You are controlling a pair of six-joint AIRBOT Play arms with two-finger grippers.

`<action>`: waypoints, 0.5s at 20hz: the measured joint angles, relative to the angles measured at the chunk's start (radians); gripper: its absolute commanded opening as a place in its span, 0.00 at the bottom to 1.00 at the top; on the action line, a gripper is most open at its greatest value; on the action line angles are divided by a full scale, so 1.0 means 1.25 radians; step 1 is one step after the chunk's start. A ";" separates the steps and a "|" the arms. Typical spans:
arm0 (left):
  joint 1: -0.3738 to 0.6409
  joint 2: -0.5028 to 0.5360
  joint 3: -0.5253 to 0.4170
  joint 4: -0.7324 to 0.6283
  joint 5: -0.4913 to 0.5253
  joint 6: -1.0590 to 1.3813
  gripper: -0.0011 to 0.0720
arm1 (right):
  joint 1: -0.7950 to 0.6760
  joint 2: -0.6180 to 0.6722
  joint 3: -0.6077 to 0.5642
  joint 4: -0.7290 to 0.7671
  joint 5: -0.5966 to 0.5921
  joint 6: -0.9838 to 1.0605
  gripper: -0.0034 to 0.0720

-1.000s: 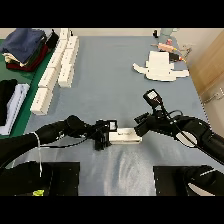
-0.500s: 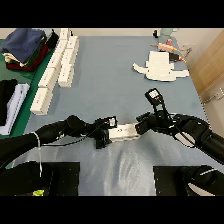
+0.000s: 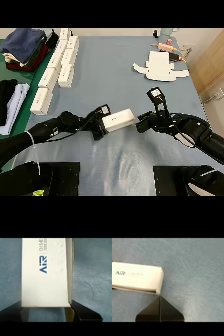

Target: Fold the box.

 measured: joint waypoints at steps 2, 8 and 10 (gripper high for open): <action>0.070 0.021 0.000 0.007 0.002 -0.031 0.73 | 0.000 0.000 0.000 -0.034 0.000 0.038 0.05; 0.379 0.046 0.000 0.174 0.009 -0.260 0.73 | 0.000 0.000 0.000 -0.073 0.000 0.080 0.05; 0.485 0.048 0.000 0.232 0.009 -0.341 0.73 | 0.000 0.000 0.000 -0.079 0.000 0.083 0.05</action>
